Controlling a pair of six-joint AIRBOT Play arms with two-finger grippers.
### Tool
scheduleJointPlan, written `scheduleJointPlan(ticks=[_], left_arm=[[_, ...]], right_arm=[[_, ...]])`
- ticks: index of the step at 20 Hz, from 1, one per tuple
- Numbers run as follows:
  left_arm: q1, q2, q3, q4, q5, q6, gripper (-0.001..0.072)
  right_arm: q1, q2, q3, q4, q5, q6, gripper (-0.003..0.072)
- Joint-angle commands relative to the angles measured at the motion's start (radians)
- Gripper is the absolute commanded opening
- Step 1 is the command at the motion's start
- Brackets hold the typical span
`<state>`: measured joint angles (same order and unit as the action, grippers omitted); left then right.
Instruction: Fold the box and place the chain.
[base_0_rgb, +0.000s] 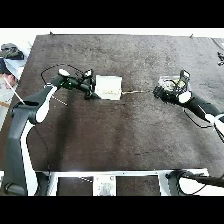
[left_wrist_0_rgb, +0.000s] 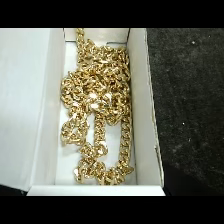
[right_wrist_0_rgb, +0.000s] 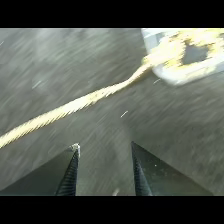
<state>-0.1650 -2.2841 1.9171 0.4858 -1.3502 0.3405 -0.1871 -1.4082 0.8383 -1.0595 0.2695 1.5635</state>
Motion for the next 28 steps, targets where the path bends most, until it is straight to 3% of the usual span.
scheduleJointPlan(ticks=[1, 5, 6, 7, 8, 9, 12, 17, 28], left_arm=[[0.0, -0.001, 0.0, 0.0, 0.0, 0.0, 0.0347], [0.0, -0.001, 0.0, 0.0, 0.0, 0.0, 0.0347], [0.0, -0.001, 0.0, 0.0, 0.0, 0.0, 0.0347], [0.0, -0.001, 0.0, 0.0, 0.0, 0.0, 0.0347], [0.0, -0.001, 0.0, 0.0, 0.0, 0.0, 0.0347], [0.0, -0.001, 0.0, 0.0, 0.0, 0.0, 0.0347], [0.0, -0.001, 0.0, 0.0, 0.0, 0.0, 0.0347], [0.0, -0.001, 0.0, 0.0, 0.0, 0.0, 0.0347], [0.0, -0.001, 0.0, 0.0, 0.0, 0.0, 0.0347]], right_arm=[[-0.015, -0.125, 0.061, 0.044, -0.068, 0.005, 0.0374], [0.001, -0.252, 0.177, 0.09, -0.076, 0.005, 0.0372], [0.01, -0.278, 0.2, 0.101, -0.076, 0.005, 0.0258], [0.021, -0.295, 0.214, 0.129, -0.077, 0.005, 0.0091], [0.039, -0.293, 0.216, 0.157, -0.084, 0.004, 0.0006], [0.067, -0.273, 0.216, 0.163, -0.075, -0.005, -0.0014], [0.214, -0.116, 0.216, 0.167, -0.064, -0.082, -0.0014], [0.449, 0.111, 0.216, 0.159, -0.142, -0.128, -0.0015], [0.568, 0.161, 0.286, 0.137, -0.187, -0.128, -0.0016]])
